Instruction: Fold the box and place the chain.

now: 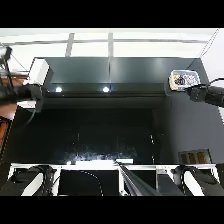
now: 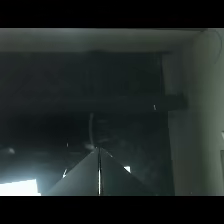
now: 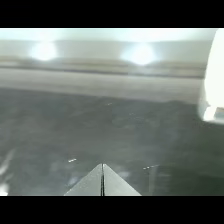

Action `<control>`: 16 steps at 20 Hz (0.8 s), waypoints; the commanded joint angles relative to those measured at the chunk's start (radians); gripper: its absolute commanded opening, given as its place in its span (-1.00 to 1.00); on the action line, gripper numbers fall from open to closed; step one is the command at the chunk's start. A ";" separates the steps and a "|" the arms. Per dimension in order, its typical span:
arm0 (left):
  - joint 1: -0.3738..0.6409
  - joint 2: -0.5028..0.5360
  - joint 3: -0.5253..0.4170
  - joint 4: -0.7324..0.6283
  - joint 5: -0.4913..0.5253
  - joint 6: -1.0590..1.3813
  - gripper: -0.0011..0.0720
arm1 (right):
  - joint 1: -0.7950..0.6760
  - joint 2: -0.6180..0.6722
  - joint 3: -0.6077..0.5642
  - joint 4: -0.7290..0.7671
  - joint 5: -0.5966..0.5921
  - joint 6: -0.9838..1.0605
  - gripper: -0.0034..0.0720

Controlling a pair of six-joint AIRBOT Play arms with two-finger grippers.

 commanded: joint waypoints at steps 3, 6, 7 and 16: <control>-0.021 0.130 -0.267 -0.027 0.137 -0.002 -0.89 | 0.001 0.001 0.000 -0.088 0.051 0.001 -0.88; -0.021 0.138 -0.271 -0.037 0.122 0.005 -0.89 | 0.001 0.001 0.000 -0.088 0.069 0.001 -0.88; -0.021 0.138 -0.272 -0.024 0.134 0.005 -0.89 | 0.001 0.001 0.000 -0.088 0.069 0.001 -0.88; -0.021 0.138 -0.272 -0.015 0.146 0.004 -0.89 | 0.001 0.001 0.000 -0.088 0.069 0.001 -0.88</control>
